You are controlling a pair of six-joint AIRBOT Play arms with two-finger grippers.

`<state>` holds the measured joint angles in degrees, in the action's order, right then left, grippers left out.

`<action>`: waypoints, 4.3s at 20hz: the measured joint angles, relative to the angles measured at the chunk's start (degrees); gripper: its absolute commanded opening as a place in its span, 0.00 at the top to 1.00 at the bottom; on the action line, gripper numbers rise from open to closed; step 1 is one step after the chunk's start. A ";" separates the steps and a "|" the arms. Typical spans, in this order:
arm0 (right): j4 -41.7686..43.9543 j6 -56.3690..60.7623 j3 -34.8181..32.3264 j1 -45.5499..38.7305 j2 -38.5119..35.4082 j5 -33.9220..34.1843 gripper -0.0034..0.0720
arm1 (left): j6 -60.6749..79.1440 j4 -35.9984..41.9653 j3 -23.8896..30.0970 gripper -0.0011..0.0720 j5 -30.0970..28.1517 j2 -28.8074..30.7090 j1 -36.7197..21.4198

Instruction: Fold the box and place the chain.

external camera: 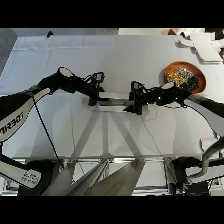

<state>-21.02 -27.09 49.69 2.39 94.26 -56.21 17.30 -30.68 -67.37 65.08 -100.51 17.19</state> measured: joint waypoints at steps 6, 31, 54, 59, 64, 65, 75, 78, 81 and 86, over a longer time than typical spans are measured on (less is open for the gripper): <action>0.02 0.02 0.00 0.00 0.02 0.09 0.34 | -0.81 -0.83 0.02 0.86 1.36 3.56 -1.99; 0.02 0.02 0.00 0.00 0.02 0.04 0.34 | -21.62 -8.50 0.87 0.98 17.40 7.45 -4.94; 0.09 0.04 0.00 0.00 0.00 0.02 0.34 | -25.46 9.99 2.67 0.98 -9.40 1.44 -3.89; -0.02 0.02 0.00 0.00 0.00 0.00 0.34 | -26.38 9.22 3.04 0.98 -6.67 2.67 -4.09; -0.02 0.02 0.00 0.00 0.00 0.07 0.34 | -26.53 8.68 3.06 0.98 -1.99 8.17 -6.01; -0.02 0.02 0.00 0.00 0.00 0.07 0.34 | -26.67 7.87 3.06 0.98 -1.29 9.66 -6.51; 0.00 0.02 0.00 0.00 0.00 0.02 0.34 | -40.52 -19.76 4.52 0.98 3.80 14.62 -5.90; 0.02 0.02 0.00 0.00 0.00 0.04 0.34 | -47.06 -29.44 5.14 0.98 2.93 12.90 -4.46; 0.04 0.02 0.00 0.00 0.00 0.02 0.34 | -53.33 -37.94 5.35 0.98 2.23 11.74 -3.17; 0.04 0.02 0.00 0.00 0.00 0.02 0.34 | -57.44 -42.10 5.44 0.98 2.23 11.32 -2.27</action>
<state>-20.97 -27.07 49.69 2.39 94.26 -56.18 -40.14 -72.77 -61.93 67.31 -89.19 14.92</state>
